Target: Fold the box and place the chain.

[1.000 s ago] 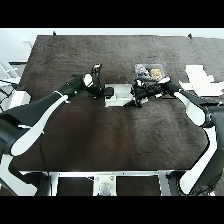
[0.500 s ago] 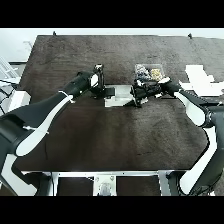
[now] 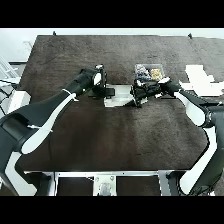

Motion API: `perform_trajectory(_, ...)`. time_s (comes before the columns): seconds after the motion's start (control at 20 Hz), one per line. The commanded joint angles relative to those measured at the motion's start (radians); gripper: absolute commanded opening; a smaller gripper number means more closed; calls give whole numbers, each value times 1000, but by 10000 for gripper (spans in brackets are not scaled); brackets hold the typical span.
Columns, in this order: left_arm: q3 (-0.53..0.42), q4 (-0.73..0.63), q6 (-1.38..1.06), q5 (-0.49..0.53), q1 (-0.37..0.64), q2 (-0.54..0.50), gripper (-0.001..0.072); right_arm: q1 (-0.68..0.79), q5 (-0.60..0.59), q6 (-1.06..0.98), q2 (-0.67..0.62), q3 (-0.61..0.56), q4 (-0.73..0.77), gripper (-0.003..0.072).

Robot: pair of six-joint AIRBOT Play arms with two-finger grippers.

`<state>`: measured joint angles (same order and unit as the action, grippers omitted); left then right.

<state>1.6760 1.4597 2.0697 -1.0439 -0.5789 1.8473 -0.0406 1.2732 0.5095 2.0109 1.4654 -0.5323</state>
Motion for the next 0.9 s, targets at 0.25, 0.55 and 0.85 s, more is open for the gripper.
perform_trajectory(0.25, 235, 53, 80, -237, -12, 138, 433, 0, 0, 0, 0, 0, 0, 506)
perform_trajectory(0.55, 267, 61, 96, -288, -12, 168, 432, 0, 0, 0, 0, 0, 0, 506)
perform_trajectory(0.85, 370, 79, 95, -382, -12, 233, 415, 0, 0, 0, 0, 0, 0, 506)
